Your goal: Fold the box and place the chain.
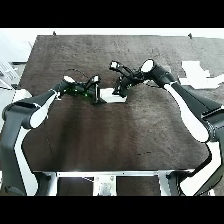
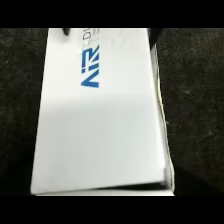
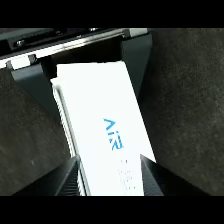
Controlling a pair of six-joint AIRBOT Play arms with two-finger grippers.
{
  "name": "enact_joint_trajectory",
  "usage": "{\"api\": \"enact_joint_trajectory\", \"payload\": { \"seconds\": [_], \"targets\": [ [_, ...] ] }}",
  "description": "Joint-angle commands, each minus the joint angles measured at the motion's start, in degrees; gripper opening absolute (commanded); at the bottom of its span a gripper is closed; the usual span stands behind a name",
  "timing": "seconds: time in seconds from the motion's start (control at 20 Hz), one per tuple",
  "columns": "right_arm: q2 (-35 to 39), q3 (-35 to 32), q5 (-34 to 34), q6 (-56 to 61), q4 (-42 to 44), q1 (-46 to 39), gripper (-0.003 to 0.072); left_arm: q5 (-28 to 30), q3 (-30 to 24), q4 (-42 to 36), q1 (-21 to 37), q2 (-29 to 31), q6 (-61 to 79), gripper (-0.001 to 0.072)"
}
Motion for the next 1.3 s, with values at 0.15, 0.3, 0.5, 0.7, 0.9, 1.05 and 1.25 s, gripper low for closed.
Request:
{"api": "enact_joint_trajectory", "payload": {
  "seconds": [0.15, 0.3, 0.5, 0.7, 0.9, 1.05, 1.25],
  "targets": [
    [0.59, -0.42, 3.56, -0.15, 4.11, -0.02, 0.0446, 0.13, 0.00, -0.02, -0.04, 0.04, -0.11, 0.0360],
    [0.48, -2.01, 3.39, -0.26, 1.70, -0.70, 0.0445, 0.13, 0.00, -0.02, -0.04, 0.04, -0.11, 0.0360],
    [0.48, -2.62, 3.52, -0.26, 2.36, -1.31, 0.0445, 0.13, 0.00, -0.02, -0.04, 0.04, -0.11, 0.0360],
    [0.48, -5.18, 3.56, -0.33, 2.40, -1.31, 0.0445, 0.13, 0.00, -0.02, -0.04, 0.04, -0.11, 0.0360],
    [0.74, -5.60, 3.56, -3.65, 7.34, -1.92, 0.0443, 0.13, 0.00, -0.02, -0.04, 0.04, -0.11, 0.0360],
    [2.01, -5.55, 3.56, -4.83, 12.68, -3.28, 0.0434, 0.11, 0.00, -0.02, -0.04, 0.04, -0.11, 0.0360],
    [3.82, -5.57, 3.56, -4.83, 14.67, -5.01, 0.0395, 0.15, 0.00, -0.02, -0.04, 0.04, -0.11, 0.0360]
  ]
}}
